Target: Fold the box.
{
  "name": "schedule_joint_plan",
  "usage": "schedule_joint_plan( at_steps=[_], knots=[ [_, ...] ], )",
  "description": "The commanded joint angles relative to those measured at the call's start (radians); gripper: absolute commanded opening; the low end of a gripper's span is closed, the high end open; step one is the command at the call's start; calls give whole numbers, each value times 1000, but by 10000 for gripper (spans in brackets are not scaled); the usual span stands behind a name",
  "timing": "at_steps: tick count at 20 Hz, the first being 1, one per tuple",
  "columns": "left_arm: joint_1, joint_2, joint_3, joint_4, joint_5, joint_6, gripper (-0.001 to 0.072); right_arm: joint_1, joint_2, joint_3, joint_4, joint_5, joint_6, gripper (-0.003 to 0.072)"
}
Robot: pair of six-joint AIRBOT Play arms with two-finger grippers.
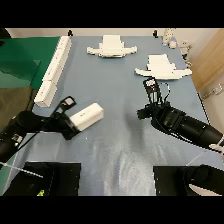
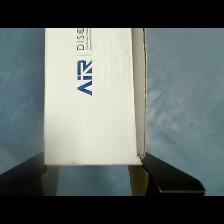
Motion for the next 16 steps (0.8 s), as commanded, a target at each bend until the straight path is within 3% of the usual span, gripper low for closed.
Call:
schedule_joint_plan(
  at_steps=[1,8,11,16],
  knots=[
    [313,100,1,122,-142,-129,488,-8,-1,1,0,17,0,12],
    [597,79,6,239,-147,-130,488,-24,-1,1,-4,37,0,11],
    [712,79,20,221,-62,-91,488,-24,-3,1,-5,50,0,11],
    [777,13,50,215,32,-57,488,-24,-43,1,-5,75,0,12]
  ],
)
